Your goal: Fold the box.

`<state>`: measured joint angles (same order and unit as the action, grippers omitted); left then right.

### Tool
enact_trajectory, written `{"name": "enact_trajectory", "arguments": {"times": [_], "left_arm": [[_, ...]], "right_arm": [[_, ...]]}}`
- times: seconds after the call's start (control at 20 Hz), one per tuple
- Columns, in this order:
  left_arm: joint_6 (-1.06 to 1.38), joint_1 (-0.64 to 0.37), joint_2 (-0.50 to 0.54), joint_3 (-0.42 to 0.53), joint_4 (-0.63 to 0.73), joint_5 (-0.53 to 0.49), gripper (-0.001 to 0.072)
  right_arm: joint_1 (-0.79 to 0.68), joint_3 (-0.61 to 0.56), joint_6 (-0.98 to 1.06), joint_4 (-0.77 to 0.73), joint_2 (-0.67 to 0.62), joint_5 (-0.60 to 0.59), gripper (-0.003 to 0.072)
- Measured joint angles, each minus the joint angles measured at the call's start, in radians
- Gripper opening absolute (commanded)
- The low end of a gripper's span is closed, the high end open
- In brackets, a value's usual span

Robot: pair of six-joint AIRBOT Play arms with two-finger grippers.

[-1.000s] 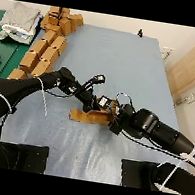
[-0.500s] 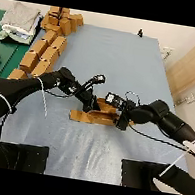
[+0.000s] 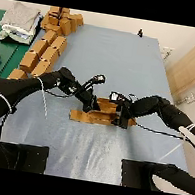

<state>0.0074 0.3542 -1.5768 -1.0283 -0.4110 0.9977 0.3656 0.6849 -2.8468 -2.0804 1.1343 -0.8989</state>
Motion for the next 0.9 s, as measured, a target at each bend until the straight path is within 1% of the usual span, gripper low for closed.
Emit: {"name": "enact_trajectory", "arguments": {"times": [0.15,0.3,0.9], "left_arm": [[0.000,0.000,0.000,0.000,0.000,0.000,0.0012],[0.000,0.000,0.000,0.000,0.000,0.000,0.0012],[0.000,0.000,0.000,0.000,0.000,0.000,0.0011]], "right_arm": [[-0.007,0.004,-0.032,-0.021,0.030,-0.008,0.0715],[-0.010,0.006,-0.021,-0.025,0.045,-0.018,0.0713],[-0.010,0.006,-0.008,-0.025,0.056,-0.034,0.0711]]}}
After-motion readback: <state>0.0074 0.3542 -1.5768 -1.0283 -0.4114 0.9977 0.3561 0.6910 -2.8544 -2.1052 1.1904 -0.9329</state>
